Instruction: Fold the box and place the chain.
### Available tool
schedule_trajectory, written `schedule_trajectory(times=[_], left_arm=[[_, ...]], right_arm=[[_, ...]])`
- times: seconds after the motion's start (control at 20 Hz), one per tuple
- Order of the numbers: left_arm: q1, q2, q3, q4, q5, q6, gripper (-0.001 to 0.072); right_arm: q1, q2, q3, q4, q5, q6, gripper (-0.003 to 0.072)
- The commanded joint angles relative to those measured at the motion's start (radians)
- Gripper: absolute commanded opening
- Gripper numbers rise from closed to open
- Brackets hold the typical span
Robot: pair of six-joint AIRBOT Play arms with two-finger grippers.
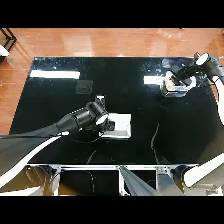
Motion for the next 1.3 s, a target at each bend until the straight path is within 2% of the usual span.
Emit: schedule_trajectory(times=[0.0,0.15,0.4,0.65,0.85,0.95,1.15,1.25], left_arm=[[0.001,0.0,0.0,0.0,0.0,0.001,0.0018],[0.0,0.0,0.0,0.0,0.0,0.001,0.0018],[0.001,0.0,0.0,0.0,0.0,0.001,0.0018],[0.0,0.0,0.0,-0.005,-0.001,0.002,0.0018],[0.0,0.0,0.0,-0.005,-0.003,0.005,0.0018],[0.0,0.0,0.0,-0.005,-0.008,0.012,0.0018],[0.0,0.0,0.0,-0.005,0.0,0.012,0.0018],[0.0,0.0,0.0,-0.008,0.0,0.012,0.0018]], right_arm=[[-0.012,0.002,0.041,0.025,0.064,-0.076,0.002],[-0.035,0.051,0.056,0.045,0.096,-0.168,0.0019],[-0.066,0.208,0.055,0.14,0.166,-0.402,0.0019],[-0.074,0.392,0.055,0.258,0.176,-0.482,0.0018],[-0.074,0.545,0.054,0.281,0.237,-0.51,0.0018],[-0.074,0.628,0.054,0.338,0.259,-0.525,0.0019],[-0.043,0.763,0.053,0.354,0.337,-0.54,0.0018],[-0.004,0.811,0.039,0.359,0.413,-0.582,0.0018]])
